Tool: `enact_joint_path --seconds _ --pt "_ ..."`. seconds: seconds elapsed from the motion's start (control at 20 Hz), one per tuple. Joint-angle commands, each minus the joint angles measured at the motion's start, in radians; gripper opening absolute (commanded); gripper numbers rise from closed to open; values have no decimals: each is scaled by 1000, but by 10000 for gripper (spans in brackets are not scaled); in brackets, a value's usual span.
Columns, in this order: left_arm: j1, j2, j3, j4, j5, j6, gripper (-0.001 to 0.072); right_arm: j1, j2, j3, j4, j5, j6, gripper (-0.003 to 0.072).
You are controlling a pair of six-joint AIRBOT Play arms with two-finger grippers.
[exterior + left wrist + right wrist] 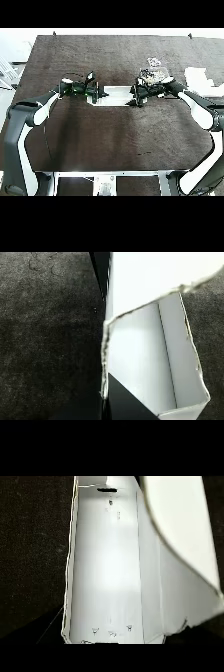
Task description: Fold the box and place the chain.
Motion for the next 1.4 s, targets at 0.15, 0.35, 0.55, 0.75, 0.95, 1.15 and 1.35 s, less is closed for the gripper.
enact_joint_path --seconds 0.15,0.35,0.55,0.75,0.95,1.15,1.35 --pt "1 0 1 0 0 0 20 17 -12 8 -8 -1 -6 637" --pt "1 0 1 0 0 0 19 16 -26 10 0 -17 -14 637" --pt "1 0 1 0 0 0 20 15 -30 11 26 -27 -40 637" --pt "1 0 1 0 0 0 19 14 -35 12 37 -27 -40 637" --pt "1 0 1 0 0 0 20 13 -48 29 37 -6 -47 637" --pt "1 0 1 0 0 0 19 7 -67 66 24 57 -28 637" --pt "1 0 1 0 0 0 20 0 -78 78 3 84 -19 637"
